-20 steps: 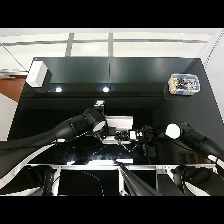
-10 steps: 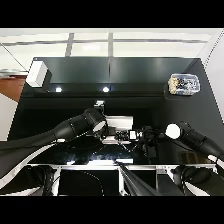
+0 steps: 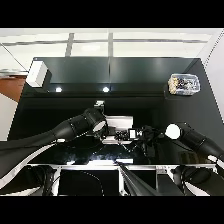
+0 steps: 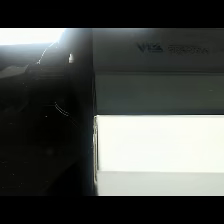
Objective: Fold the box and place the chain.
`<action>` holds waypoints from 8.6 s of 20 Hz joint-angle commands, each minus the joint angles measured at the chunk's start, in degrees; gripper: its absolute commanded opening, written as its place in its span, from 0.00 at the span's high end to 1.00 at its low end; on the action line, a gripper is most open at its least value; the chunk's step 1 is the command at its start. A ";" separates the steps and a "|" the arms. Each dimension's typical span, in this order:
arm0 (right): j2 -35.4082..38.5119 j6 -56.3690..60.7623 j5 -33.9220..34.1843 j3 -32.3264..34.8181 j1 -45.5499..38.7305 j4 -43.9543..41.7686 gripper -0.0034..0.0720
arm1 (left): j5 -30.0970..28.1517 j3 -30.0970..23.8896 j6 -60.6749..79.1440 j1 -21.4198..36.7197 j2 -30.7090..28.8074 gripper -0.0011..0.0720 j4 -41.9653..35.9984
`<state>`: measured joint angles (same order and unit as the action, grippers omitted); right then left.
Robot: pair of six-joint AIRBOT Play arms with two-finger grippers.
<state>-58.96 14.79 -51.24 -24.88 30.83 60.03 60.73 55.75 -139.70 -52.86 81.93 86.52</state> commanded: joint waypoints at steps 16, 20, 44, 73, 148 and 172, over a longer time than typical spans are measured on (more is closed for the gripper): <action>6.01 7.58 -3.37 -1.62 -0.83 4.42 0.90 | 0.00 0.00 0.02 0.04 -0.02 0.94 0.00; 7.74 10.78 -7.72 -6.34 -3.85 4.31 0.90 | 0.00 0.00 0.02 0.04 -0.02 0.94 -0.02; 7.54 20.39 -14.01 -27.06 -7.39 -15.67 0.90 | -0.07 0.00 0.02 0.04 -0.02 0.94 0.00; 7.28 28.98 -24.06 -23.04 -36.54 -12.85 0.28 | 14.93 2.36 32.46 0.90 -13.25 0.24 0.63; 7.26 33.66 -16.26 -20.74 -26.67 -10.25 0.02 | -17.18 -24.24 153.98 19.93 -12.00 0.03 -57.18; -2.43 22.80 -17.51 -20.39 -8.74 -11.34 0.03 | -17.46 -24.39 152.93 19.96 -10.05 0.34 -56.78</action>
<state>-61.14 40.69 -64.25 -45.60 21.47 48.25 43.24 31.33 13.21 -32.91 71.85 29.71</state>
